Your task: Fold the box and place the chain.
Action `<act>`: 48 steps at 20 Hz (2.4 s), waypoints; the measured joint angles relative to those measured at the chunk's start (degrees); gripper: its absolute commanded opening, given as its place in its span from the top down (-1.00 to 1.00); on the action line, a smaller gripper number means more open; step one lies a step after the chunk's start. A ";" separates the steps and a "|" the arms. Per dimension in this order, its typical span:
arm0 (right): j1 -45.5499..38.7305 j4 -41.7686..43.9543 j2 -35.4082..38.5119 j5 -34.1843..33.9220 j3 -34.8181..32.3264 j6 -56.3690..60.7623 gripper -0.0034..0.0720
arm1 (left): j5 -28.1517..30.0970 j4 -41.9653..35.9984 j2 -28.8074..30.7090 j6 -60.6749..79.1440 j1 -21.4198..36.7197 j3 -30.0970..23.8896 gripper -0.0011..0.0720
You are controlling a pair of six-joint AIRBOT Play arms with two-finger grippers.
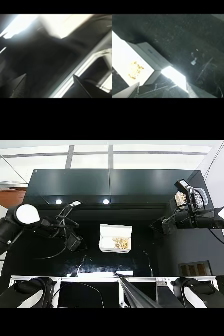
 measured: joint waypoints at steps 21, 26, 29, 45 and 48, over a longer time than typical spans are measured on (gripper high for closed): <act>0.00 0.15 0.00 -0.35 0.00 2.38 -0.96 | 21.53 -19.50 -14.19 70.31 -2.58 -11.26 -0.97; 0.00 0.17 0.00 -0.02 0.00 2.58 -0.96 | 22.03 -21.84 -15.61 72.98 -3.98 -10.29 -0.97; 0.00 0.17 0.00 0.04 0.00 2.58 -0.96 | 22.29 -22.38 -16.79 73.53 -4.63 -9.05 -0.97; 0.00 0.00 0.00 0.76 0.00 2.58 -0.96 | 23.67 -22.51 -19.10 72.19 -7.41 -6.45 -0.97; 0.00 0.00 0.00 0.92 0.00 2.58 -0.96 | 23.08 -22.14 -19.37 71.41 -7.74 -6.08 -0.97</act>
